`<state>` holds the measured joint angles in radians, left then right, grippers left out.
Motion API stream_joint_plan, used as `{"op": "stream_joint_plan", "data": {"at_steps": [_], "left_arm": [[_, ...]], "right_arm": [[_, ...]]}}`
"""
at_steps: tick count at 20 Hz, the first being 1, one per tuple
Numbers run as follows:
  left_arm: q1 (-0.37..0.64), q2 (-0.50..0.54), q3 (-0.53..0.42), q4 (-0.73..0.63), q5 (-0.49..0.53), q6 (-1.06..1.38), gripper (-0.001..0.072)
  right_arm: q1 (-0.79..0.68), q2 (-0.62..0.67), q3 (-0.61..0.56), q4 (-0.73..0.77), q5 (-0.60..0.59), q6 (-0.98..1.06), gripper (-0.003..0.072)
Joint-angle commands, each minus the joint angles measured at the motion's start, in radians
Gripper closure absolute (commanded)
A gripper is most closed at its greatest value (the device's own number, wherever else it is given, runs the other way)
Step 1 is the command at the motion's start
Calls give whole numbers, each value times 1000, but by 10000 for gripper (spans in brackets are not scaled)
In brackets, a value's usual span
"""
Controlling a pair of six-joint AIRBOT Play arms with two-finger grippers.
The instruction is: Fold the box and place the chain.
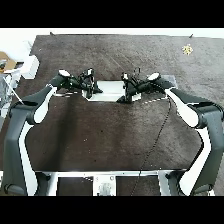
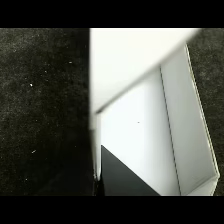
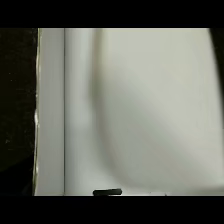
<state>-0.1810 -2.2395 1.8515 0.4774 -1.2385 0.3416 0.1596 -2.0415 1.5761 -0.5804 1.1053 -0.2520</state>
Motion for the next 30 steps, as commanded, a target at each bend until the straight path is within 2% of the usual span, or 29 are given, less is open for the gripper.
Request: {"op": "stream_joint_plan", "data": {"at_steps": [1, 3, 7, 8, 9, 30], "left_arm": [[0, 0, 0, 0, 0, 0, 698], [0, 0, 0, 0, 0, 0, 698], [0, 0, 0, 0, 0, 0, 698], [0, 0, 0, 0, 0, 0, 698], [0, 0, 0, 0, 0, 0, 698], [0, 0, 0, -22, 0, 0, 698]], "right_arm": [[1, -2, 2, -8, -10, 1, 119], [-1, -2, 2, -7, -10, -10, 187], [-5, -2, 2, -11, -13, -41, 189], [-5, -2, 2, -11, -13, -43, 240], [-5, -2, 2, -11, -14, -43, 259], [-4, -2, 1, -7, -25, -43, 258]]}}
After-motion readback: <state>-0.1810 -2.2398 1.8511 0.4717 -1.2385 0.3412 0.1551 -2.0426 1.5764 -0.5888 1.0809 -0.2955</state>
